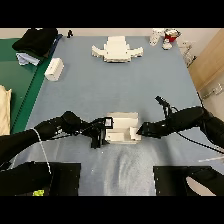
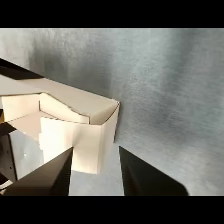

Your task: Fold the box.

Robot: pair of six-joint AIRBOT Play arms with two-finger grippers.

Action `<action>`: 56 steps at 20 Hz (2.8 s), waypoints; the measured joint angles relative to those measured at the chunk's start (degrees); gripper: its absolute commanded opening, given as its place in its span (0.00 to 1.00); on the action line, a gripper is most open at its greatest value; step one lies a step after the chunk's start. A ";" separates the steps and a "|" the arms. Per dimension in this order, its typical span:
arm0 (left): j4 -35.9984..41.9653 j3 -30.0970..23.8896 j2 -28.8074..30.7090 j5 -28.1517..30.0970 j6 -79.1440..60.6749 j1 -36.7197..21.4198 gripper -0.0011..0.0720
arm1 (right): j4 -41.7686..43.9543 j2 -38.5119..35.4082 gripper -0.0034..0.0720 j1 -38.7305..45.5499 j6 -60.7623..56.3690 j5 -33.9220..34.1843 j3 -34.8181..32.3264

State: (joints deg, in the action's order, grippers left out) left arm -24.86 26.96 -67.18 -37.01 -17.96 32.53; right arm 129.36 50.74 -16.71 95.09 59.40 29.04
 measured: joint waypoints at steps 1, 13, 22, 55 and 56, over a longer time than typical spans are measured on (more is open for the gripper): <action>0.00 0.00 0.00 0.00 0.02 0.00 0.63 | -0.02 0.79 0.63 -0.68 0.00 -0.44 0.02; 0.00 0.00 0.00 -0.02 0.00 0.00 0.63 | -21.33 9.66 0.58 -18.45 -20.65 -3.28 10.38; 0.02 0.00 0.00 -0.02 0.00 0.00 0.63 | -35.63 17.62 0.52 -27.26 -38.56 1.22 17.35; 0.00 0.00 0.00 0.00 0.00 0.00 0.63 | -45.90 8.41 0.05 -25.33 -42.16 10.95 23.10; 0.00 0.00 0.00 0.00 0.00 0.00 0.63 | -46.53 8.20 0.05 -23.89 -41.35 11.67 23.10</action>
State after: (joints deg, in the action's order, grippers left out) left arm -24.86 26.96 -67.18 -37.01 -17.96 32.53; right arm 82.83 58.94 -40.60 53.74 71.07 52.14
